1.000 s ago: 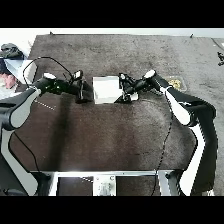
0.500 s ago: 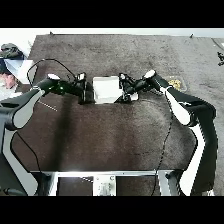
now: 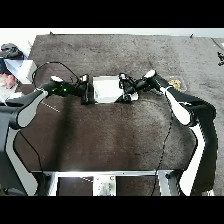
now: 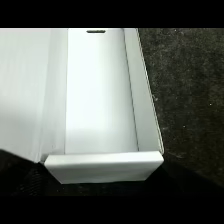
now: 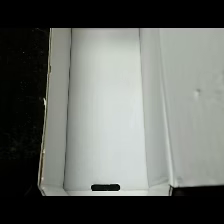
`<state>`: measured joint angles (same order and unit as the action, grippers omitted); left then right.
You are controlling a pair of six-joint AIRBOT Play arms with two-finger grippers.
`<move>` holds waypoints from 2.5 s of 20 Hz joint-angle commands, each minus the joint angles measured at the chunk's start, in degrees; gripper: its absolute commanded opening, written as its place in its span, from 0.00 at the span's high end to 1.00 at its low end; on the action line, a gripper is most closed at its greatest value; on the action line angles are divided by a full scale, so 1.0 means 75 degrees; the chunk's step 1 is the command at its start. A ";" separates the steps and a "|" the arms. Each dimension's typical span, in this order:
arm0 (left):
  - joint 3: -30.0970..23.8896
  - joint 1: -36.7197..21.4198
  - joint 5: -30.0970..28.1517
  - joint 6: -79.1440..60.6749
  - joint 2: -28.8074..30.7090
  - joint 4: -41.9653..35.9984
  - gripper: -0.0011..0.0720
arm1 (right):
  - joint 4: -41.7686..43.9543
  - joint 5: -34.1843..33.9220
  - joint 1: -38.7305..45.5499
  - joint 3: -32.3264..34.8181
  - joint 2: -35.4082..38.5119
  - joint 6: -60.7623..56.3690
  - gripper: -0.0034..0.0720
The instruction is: Fold the box and place the chain.
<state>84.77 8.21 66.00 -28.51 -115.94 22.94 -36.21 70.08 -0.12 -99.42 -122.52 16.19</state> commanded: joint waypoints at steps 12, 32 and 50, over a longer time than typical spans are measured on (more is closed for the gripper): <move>0.0006 0.0248 -0.0329 -0.0166 -0.0035 -0.0087 0.01 | 0.0000 0.0003 0.0003 -0.0006 0.0000 0.0009 0.38; 0.0006 0.0248 -0.0245 -0.0210 -0.0143 -0.0344 0.01 | 0.0000 0.0003 0.0003 -0.0006 0.0000 0.0009 0.38; 0.0006 0.0248 -0.0286 -0.0210 -0.0143 0.0114 0.48 | 0.0000 0.0003 0.0003 -0.0006 0.0000 0.0012 0.38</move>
<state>84.79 10.13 63.81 -30.00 -116.97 22.28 -36.23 70.08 -0.05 -99.42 -122.52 16.25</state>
